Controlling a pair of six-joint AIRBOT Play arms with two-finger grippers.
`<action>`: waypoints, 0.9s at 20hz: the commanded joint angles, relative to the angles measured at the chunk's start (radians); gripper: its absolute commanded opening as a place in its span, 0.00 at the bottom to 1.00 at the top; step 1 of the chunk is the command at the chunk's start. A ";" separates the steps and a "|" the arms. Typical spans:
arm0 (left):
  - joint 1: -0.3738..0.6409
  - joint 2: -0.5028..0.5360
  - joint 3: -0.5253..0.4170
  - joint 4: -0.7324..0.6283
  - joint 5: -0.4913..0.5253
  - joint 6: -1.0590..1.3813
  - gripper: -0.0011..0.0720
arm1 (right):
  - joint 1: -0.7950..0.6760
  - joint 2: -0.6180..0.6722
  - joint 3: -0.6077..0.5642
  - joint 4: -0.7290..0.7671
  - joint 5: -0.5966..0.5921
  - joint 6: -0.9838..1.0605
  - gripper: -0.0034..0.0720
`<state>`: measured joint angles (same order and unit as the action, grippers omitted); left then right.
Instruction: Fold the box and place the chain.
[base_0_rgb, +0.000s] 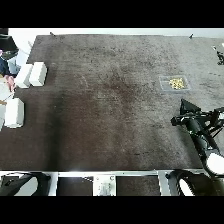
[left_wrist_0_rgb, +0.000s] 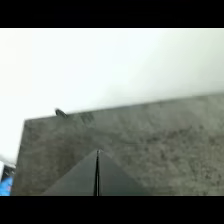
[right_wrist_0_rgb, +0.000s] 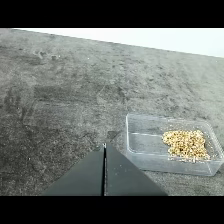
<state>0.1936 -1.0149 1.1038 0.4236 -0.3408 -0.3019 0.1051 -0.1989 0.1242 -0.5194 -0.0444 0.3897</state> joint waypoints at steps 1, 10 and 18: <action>-0.095 0.231 -0.232 -0.013 0.177 0.032 0.02 | 0.000 -0.001 0.000 0.000 -0.001 0.000 0.06; -0.135 0.875 -0.846 -0.021 0.254 -0.008 0.02 | 0.000 -0.001 0.000 0.000 -0.002 0.000 0.06; -0.135 1.000 -0.925 -0.020 0.237 -0.012 0.03 | 0.000 -0.001 0.000 0.000 -0.002 0.000 0.06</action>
<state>0.0586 -0.0433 0.1997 0.4026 -0.1059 -0.3115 0.1051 -0.1989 0.1242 -0.5194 -0.0460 0.3893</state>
